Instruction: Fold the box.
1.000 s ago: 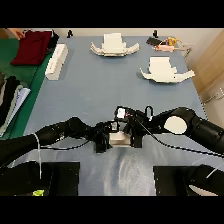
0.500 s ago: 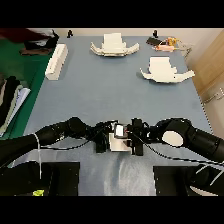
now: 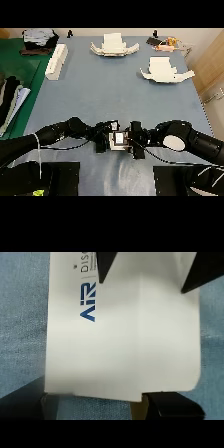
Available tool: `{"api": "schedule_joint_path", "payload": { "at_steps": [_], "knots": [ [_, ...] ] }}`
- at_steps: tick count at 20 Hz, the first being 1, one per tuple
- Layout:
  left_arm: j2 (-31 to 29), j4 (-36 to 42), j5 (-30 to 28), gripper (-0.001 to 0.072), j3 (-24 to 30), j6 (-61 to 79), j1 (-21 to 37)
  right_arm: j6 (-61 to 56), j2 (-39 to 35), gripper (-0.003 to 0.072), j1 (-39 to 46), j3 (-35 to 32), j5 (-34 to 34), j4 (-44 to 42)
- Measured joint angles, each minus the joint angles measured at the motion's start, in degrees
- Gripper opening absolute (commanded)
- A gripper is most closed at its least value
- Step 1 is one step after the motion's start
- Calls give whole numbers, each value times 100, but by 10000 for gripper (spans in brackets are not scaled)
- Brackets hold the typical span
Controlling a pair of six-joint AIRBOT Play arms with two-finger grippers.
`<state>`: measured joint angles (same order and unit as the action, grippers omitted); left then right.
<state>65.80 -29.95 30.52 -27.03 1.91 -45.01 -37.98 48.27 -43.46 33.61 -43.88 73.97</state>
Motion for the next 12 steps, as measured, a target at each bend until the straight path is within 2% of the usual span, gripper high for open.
{"api": "schedule_joint_path", "payload": {
  "at_steps": [6,12],
  "knots": [
    [0,4,0,469,0,-4,0,13,109,477,-42,0,422,566],
    [0,2,-4,469,0,-4,0,13,212,477,-44,0,461,553]
  ]
}}
